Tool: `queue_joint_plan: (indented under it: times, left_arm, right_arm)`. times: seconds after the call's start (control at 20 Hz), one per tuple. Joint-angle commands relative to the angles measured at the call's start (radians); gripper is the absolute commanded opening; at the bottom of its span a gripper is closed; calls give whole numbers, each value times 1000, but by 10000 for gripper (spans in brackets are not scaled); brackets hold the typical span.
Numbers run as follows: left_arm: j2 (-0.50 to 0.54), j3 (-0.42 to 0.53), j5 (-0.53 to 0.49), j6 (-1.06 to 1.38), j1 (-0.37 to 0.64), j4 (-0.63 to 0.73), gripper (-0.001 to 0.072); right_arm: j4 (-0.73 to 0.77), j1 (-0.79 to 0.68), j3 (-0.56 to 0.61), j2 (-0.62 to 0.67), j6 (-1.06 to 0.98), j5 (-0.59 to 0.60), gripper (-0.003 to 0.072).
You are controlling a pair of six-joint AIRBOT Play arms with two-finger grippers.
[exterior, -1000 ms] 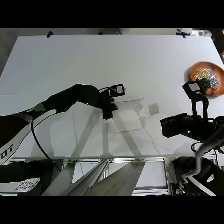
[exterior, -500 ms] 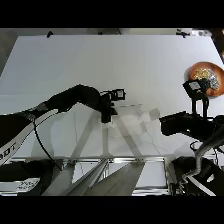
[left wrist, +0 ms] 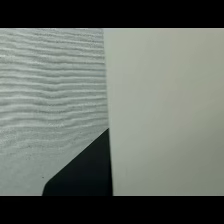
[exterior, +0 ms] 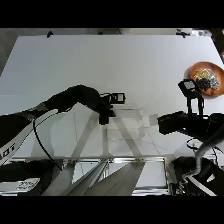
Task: Fold the box and place the chain.
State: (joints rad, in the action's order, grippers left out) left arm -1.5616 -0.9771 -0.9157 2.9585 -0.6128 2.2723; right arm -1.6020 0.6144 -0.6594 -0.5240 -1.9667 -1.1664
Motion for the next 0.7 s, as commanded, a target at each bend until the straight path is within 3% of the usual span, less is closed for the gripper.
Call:
queue_joint_plan:
  times: [0.0, 0.65]
  left_arm:
    - [0, 0, 36, 0, 0, -23, -1]
    - [1, 0, 30, 0, 0, -22, 6]
  right_arm:
    - [0, 0, -1, -5, 0, 0, 304]
    - [1, 0, -1, -4, 92, 0, 305]
